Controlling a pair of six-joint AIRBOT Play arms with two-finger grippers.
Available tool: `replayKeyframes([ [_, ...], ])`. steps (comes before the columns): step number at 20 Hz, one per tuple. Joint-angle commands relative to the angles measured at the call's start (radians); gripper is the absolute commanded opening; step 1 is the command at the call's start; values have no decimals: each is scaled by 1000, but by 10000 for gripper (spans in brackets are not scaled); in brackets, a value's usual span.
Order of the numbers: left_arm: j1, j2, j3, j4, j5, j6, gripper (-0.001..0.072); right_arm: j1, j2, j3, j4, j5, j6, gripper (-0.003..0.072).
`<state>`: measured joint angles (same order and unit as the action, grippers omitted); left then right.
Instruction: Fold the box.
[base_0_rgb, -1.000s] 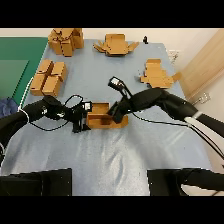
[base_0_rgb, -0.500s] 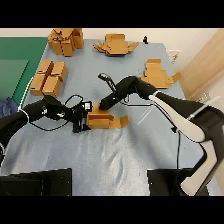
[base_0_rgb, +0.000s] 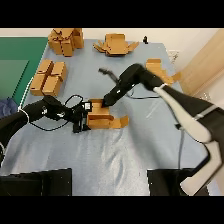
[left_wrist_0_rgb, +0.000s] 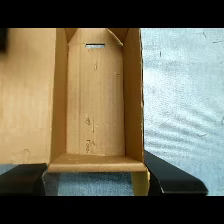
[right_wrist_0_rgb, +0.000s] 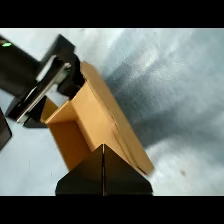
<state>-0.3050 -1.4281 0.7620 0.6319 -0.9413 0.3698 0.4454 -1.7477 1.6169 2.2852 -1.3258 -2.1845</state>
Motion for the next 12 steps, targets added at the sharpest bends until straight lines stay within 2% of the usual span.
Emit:
replayKeyframes([
  [1, 1, 2, 0, 0, -8, -4, 168, -25, 259, -165, -46, -17, -108, 5],
  [3, 1, 2, 0, 0, -8, -4, 168, -27, 438, -406, -77, 55, -211, 5],
  [5, 1, 2, 0, 0, -10, -4, 167, -25, 571, -643, -180, 256, -317, 7],
  [6, 1, 2, 0, 0, -10, -4, 168, -25, 600, -717, -212, 357, -399, 9],
  [7, 1, 2, 0, 0, -9, -4, 167, -25, 605, -761, -207, 444, -512, 128],
  [8, 1, 2, 0, 0, -9, -4, 168, -24, 592, -775, -185, 504, -624, 504],
  [9, 2, 2, 0, 0, -9, -4, 167, -19, 567, -774, -175, 543, -701, 588],
  [12, 1, 1, 0, 0, -8, -4, 168, 21, 475, -758, -148, 573, -786, 588],
])
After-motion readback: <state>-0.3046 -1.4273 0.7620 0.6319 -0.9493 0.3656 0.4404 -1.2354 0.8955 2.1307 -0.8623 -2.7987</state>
